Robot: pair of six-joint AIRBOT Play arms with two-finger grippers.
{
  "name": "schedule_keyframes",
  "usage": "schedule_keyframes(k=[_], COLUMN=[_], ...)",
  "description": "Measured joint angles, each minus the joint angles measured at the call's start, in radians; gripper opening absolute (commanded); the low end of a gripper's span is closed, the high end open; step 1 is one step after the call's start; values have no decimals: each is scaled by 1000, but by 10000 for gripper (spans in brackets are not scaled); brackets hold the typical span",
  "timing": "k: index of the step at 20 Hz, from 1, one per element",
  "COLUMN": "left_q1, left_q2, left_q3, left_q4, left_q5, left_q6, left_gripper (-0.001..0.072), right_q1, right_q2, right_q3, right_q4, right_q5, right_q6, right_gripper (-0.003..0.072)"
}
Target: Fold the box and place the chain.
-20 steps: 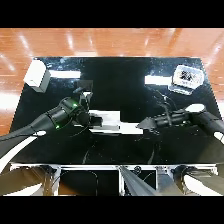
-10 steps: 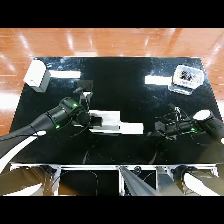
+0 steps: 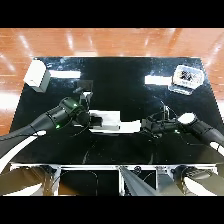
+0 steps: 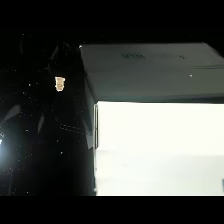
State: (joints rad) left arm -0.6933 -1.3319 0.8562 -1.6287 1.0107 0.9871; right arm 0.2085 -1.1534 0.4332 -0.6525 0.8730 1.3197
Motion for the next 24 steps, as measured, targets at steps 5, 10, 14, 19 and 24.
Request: schedule_keyframes(k=[5,10,14,19,24], left_q1=[0,-4,-6,-6,-6], left_q2=[0,0,0,0,0], left_q3=[0,0,0,0,0], left_q4=[-2,-2,-3,-4,-6], left_q5=[1,2,3,3,3], left_q6=[0,0,0,0,0], left_gripper=[19,19,19,20,19], right_q1=[72,105,111,121,200], right_q2=[-3,-4,-4,-3,-3], right_q3=[49,113,139,147,153], right_q4=[35,52,55,60,72], right_q5=[-43,-23,7,32,-21], right_q6=[-20,-26,-26,-30,-58], right_gripper=[457,458,459,460,720])
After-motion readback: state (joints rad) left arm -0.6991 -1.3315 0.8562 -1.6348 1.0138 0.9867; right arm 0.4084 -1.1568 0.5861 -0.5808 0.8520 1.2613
